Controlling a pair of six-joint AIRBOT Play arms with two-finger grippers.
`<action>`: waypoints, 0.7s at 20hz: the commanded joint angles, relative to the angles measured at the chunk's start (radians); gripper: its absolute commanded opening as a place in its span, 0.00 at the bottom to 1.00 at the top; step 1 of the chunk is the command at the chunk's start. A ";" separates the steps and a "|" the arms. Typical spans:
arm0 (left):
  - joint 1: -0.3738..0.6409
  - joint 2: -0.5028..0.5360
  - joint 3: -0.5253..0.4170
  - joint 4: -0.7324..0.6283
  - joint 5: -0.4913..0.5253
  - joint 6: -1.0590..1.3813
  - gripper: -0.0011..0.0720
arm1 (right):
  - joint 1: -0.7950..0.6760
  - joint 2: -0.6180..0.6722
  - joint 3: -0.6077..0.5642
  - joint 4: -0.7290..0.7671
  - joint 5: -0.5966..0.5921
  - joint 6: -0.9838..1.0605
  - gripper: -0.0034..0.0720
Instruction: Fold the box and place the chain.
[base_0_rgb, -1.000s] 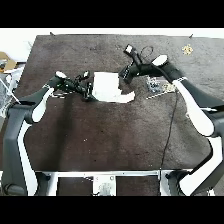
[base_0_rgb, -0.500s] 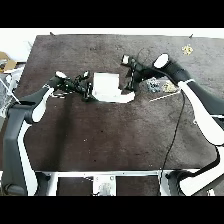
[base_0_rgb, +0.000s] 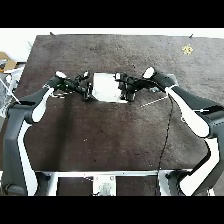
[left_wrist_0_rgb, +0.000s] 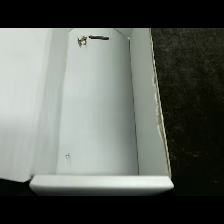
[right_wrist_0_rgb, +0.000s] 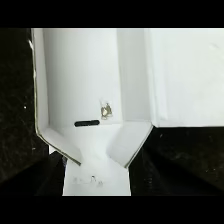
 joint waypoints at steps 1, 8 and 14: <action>0.000 0.000 0.001 0.000 0.001 0.000 0.50 | 0.001 -0.007 -0.001 0.063 0.010 -0.010 0.59; 0.000 0.000 0.001 -0.001 0.002 0.000 0.50 | 0.008 -0.011 -0.001 0.212 0.010 -0.040 0.44; 0.000 0.000 0.001 -0.001 0.002 0.000 0.50 | 0.025 -0.040 -0.001 0.229 -0.030 -0.048 0.44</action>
